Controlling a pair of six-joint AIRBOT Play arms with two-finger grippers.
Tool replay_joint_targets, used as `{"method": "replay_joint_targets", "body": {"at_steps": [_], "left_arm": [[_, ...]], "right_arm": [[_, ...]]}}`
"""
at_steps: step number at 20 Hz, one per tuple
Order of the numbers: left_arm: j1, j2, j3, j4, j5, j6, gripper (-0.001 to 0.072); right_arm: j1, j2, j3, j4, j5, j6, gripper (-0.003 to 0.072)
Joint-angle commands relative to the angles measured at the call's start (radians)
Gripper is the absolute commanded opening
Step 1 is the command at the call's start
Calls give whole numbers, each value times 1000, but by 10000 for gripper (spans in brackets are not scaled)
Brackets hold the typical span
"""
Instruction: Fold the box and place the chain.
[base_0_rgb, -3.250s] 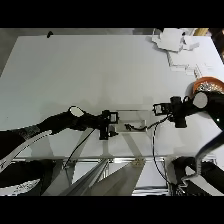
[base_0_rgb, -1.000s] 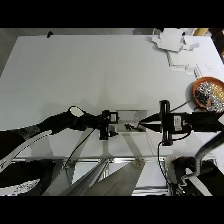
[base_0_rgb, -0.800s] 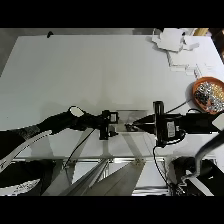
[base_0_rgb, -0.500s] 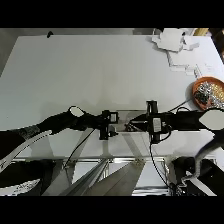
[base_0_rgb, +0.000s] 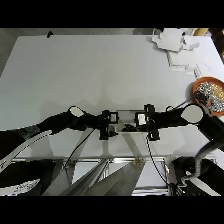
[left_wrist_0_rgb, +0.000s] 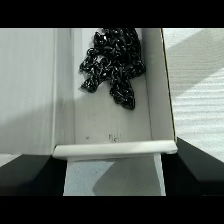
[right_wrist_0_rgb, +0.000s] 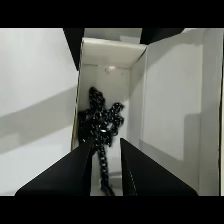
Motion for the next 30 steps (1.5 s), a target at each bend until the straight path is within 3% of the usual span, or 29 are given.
{"method": "replay_joint_targets", "body": {"at_steps": [1, 5, 10, 13, 20, 24, 30], "left_arm": [[0, 1, 0, 0, 0, 0, 273], [0, 1, 0, 0, 0, 0, 273], [0, 1, 0, 0, 0, 0, 273], [0, 1, 0, 0, 0, 0, 273], [0, 1, 0, 0, 0, 0, 273], [0, 1, 0, 0, 0, 0, 273], [0, 1, 0, 0, 0, 0, 273]], "right_arm": [[0, 34, 3, -51, 7, 6, 204], [-37, 161, 18, -248, 34, 7, 203], [-312, 186, 18, -327, 146, 2, 203], [-423, 109, 14, -337, 110, -3, 203], [-429, -163, 14, -383, 10, -198, 204], [-429, -231, 14, -386, -85, -268, 204], [-429, -294, 14, -383, -136, -298, 203]]}}
